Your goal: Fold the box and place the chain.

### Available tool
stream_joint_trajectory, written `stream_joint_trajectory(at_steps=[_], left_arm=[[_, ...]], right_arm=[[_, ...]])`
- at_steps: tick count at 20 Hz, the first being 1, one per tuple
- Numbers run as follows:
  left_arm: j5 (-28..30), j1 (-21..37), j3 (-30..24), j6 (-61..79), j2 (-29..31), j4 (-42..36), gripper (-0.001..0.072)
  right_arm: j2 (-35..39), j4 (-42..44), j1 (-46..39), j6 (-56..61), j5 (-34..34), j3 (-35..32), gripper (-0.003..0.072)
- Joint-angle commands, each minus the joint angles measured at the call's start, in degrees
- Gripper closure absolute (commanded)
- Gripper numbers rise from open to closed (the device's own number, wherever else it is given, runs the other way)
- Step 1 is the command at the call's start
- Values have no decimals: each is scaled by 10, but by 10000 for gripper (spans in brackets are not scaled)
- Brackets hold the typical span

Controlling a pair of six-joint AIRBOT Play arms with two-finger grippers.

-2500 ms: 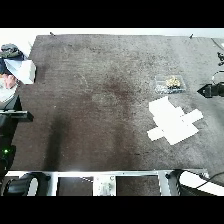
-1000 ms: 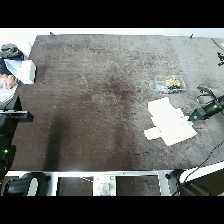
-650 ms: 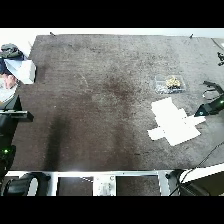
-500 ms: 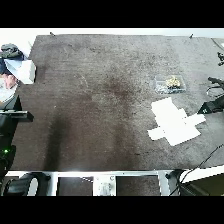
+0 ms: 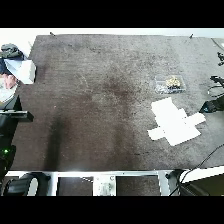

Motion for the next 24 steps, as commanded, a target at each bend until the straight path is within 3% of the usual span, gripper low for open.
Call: stream_joint_trajectory(at_steps=[1,9,11,17,19,20,23,24], left_arm=[[0,0,0,0,0,0,698],[0,0,0,0,0,0,698],[0,0,0,0,0,0,698],[0,0,0,0,0,0,698],[0,0,0,0,0,0,697],[0,0,0,0,0,0,697],[0,0,0,0,0,0,697],[0,0,0,0,0,0,698]], right_arm=[[-20,3,0,-1,6,-1,90],[-68,16,-5,-31,42,-1,99],[-79,34,-9,-33,69,-1,194],[-122,80,-18,-35,118,-1,197],[-131,80,-19,-35,147,-1,357],[-134,82,-21,-35,162,-1,387],[-136,125,-26,-30,180,-1,697],[-136,156,-27,-18,181,-1,698]])
